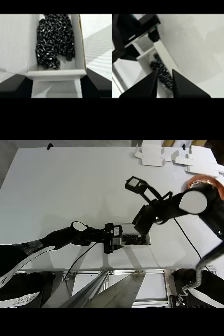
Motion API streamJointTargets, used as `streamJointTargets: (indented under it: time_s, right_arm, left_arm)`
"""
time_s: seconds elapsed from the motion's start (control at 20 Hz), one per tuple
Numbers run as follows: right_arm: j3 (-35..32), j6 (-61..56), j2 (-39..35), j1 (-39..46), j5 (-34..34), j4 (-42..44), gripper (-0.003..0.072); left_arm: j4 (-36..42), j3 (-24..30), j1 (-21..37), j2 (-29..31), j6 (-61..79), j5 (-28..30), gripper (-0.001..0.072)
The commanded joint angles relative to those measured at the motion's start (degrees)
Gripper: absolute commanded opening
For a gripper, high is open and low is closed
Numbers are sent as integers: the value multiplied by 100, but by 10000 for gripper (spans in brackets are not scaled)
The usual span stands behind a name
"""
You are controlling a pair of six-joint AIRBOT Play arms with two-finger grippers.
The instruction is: Fold the box and place the chain.
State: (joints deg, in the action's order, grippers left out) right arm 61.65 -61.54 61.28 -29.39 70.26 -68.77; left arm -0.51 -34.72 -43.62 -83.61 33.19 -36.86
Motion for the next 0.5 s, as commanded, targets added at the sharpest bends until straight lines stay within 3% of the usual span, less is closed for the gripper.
streamJointTargets:
  time_s: [0.0, 0.2, 0.45]
  right_arm:
    - [299, 1145, 577, 529, -4, 352, 198]
    - [-188, 1908, 1182, 704, -81, 511, 157]
    - [-1617, 2889, 455, 688, -310, 1069, 158]
  left_arm:
    - [-2, 0, -4, -2, 0, 2, 209]
    - [0, 0, -4, -2, 0, 2, 209]
    - [0, 0, -4, -2, 0, 2, 209]
